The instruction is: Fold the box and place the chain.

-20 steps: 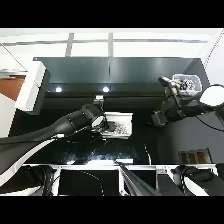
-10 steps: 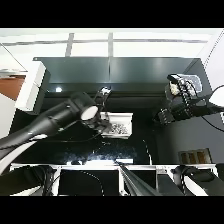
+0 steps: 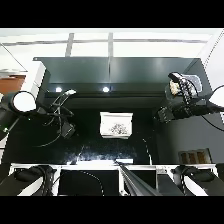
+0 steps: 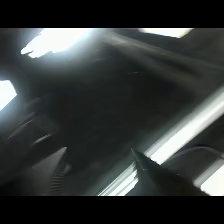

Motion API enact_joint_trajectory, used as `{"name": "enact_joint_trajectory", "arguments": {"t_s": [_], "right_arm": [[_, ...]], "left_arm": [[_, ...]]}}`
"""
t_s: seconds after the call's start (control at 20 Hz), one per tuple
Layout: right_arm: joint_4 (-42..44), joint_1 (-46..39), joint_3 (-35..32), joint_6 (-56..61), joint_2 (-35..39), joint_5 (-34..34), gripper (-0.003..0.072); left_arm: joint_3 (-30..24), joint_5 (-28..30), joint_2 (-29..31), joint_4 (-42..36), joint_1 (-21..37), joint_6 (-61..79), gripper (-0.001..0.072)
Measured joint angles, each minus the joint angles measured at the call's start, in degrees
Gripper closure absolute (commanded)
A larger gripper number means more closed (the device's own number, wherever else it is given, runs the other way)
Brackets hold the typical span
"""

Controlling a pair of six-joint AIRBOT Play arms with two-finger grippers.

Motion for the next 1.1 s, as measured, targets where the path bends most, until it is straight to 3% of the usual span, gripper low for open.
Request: {"name": "enact_joint_trajectory", "arguments": {"t_s": [0.1, 0.15, 0.2, 0.4, 0.65, 1.1], "right_arm": [[0.00, 0.02, 0.00, 0.00, 0.00, -0.35, 0.0379], [-0.15, 0.02, 0.00, 0.02, 0.00, -0.44, 0.0224], [-0.33, 0.02, 0.00, 0.17, 0.00, -0.57, -0.0022], [-2.21, 0.02, 0.00, 0.46, 0.00, -1.38, -0.0019], [-3.15, 0.00, 0.00, 0.61, 0.00, -2.10, -0.0019], [-3.28, 0.02, 0.00, 0.63, 0.00, -2.36, -0.0018]], "left_arm": [[-5.09, 4.22, -0.20, -7.43, 4.39, 12.26, 0.0002], [-6.99, 5.99, -0.48, -10.03, 5.51, 18.29, 0.0002], [-8.52, 7.65, -0.90, -12.63, 6.16, 24.83, 0.0002], [-11.41, 13.05, -3.17, -20.96, 5.40, 50.88, 0.0003], [-12.24, 16.96, -7.54, -26.67, 0.61, 71.76, 0.0003], [-11.54, 19.61, -16.00, -33.48, -2.34, 79.41, 0.0002]]}}
